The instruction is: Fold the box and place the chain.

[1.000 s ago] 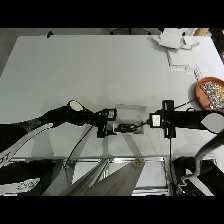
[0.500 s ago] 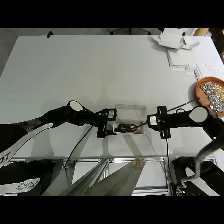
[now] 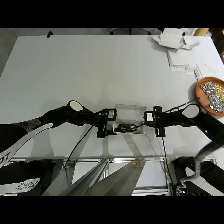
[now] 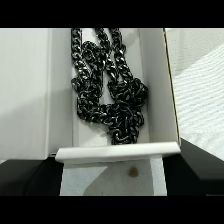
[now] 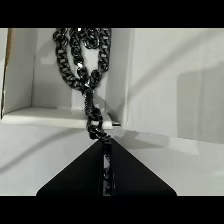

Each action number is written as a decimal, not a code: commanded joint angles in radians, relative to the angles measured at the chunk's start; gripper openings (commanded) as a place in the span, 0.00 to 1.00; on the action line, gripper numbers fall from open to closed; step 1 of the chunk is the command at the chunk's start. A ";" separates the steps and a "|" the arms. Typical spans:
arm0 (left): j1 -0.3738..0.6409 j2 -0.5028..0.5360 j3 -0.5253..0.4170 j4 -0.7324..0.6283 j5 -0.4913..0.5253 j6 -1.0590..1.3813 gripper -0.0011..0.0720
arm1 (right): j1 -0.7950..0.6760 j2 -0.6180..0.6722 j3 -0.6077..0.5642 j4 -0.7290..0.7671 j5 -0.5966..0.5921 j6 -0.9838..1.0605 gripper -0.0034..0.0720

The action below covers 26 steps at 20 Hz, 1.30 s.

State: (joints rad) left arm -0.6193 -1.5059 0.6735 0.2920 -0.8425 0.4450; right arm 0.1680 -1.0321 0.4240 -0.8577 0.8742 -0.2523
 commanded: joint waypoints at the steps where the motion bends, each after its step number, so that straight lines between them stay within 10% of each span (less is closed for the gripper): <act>1: 0.001 0.000 0.000 0.000 0.000 0.000 0.22 | -0.001 0.083 0.002 -0.087 0.000 0.143 0.07; 6: 0.001 0.000 0.000 0.000 0.000 0.000 0.22 | -0.001 0.534 0.002 -0.238 0.063 0.352 0.07; 11: 0.001 0.000 0.000 0.000 0.000 0.000 0.22 | -0.001 0.838 0.002 -0.032 0.139 0.353 0.07; 18: 0.001 0.000 0.000 0.000 0.000 0.000 0.22 | 0.001 0.837 0.002 0.265 0.161 0.293 0.07; 26: 0.001 0.000 0.000 0.000 0.000 0.001 0.22 | 0.293 0.581 0.002 0.217 -0.129 0.295 0.07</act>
State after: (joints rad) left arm -0.6197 -1.5059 0.6735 0.2924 -0.8421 0.4454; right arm 0.3515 -0.3527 0.4248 -0.6037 0.8669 0.0444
